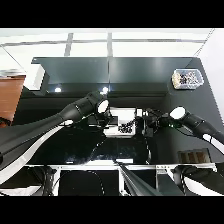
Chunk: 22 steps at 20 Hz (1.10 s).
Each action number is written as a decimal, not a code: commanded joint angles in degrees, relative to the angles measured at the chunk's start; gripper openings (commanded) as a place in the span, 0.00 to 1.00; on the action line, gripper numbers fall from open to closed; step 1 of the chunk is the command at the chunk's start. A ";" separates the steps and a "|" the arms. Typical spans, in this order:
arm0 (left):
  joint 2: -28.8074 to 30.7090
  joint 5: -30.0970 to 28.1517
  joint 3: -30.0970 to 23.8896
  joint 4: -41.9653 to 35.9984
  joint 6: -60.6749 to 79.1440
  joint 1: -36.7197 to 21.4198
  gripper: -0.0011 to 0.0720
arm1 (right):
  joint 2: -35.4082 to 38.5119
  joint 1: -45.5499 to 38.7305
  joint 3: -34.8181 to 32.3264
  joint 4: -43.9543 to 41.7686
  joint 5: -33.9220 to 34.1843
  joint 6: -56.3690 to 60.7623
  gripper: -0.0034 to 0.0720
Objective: Fold the box and place the chain.
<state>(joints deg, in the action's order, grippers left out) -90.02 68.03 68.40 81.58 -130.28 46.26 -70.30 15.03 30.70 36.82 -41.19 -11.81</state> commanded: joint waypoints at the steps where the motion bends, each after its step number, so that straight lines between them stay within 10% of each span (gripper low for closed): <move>1: -0.02 -0.02 0.07 0.00 0.02 -0.02 0.06 | -0.70 0.09 0.07 -0.22 1.92 -0.07 0.98; 3: -0.02 -0.02 0.07 0.00 0.02 -0.02 0.06 | -0.70 0.09 0.07 -0.22 1.99 0.02 0.97; 6: -0.02 0.00 0.07 0.00 0.02 -0.02 0.06 | -0.70 0.09 0.07 -0.17 1.97 2.10 0.54; 8: -0.02 0.02 0.07 0.00 0.02 -0.02 0.06 | -0.68 0.09 0.07 -0.15 1.14 2.58 0.07; 22: -0.02 0.15 0.07 0.00 0.02 -0.02 0.06 | 18.32 -2.51 0.72 9.79 0.79 36.85 0.07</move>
<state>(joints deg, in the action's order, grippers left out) -90.02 68.12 68.40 81.56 -130.28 46.28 -57.74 13.47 30.98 44.82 -39.20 17.08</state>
